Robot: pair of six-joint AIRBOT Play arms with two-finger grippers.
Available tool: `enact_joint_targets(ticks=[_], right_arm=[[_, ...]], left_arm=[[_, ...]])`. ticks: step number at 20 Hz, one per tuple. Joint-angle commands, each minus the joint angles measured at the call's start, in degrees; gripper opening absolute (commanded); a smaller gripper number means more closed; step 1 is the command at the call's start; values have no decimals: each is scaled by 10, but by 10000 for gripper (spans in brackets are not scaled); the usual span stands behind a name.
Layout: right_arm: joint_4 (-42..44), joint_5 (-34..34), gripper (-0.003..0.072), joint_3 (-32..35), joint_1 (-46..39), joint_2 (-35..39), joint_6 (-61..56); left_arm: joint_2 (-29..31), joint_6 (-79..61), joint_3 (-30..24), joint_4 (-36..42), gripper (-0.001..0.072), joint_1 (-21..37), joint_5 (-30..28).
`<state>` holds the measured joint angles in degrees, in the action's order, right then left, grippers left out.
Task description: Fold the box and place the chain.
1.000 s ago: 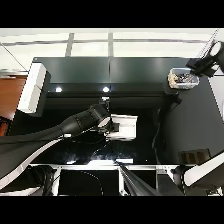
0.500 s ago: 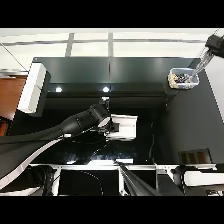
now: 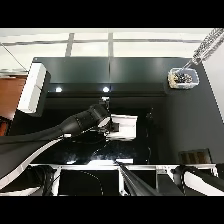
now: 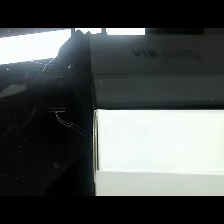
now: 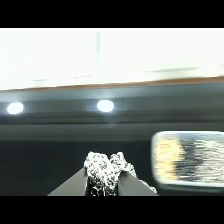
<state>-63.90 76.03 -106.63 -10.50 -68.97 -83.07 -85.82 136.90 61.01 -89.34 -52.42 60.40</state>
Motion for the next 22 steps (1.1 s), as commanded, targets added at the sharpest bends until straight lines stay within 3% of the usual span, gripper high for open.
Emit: enact_joint_targets(ticks=[1, 8, 11, 13, 17, 22], right_arm=[[40, 49, 11, 24, 29, 71, 20], [43, 145, 11, 182, 117, 202, 44], [100, 242, 11, 192, 150, 205, 42], [104, 264, 11, 192, 178, 205, 42], [151, 262, 11, 196, 211, 203, 34], [247, 188, 11, 235, 256, 189, 34]], left_arm=[[0, 0, 0, 0, 29, 0, -1], [0, 0, 0, 0, 30, 0, 1], [0, 0, 0, 0, 29, 0, 1], [0, 0, 0, 0, 30, 0, 1], [0, 0, 0, 0, 30, 0, 0], [0, 0, 0, 0, 30, 0, 0]])
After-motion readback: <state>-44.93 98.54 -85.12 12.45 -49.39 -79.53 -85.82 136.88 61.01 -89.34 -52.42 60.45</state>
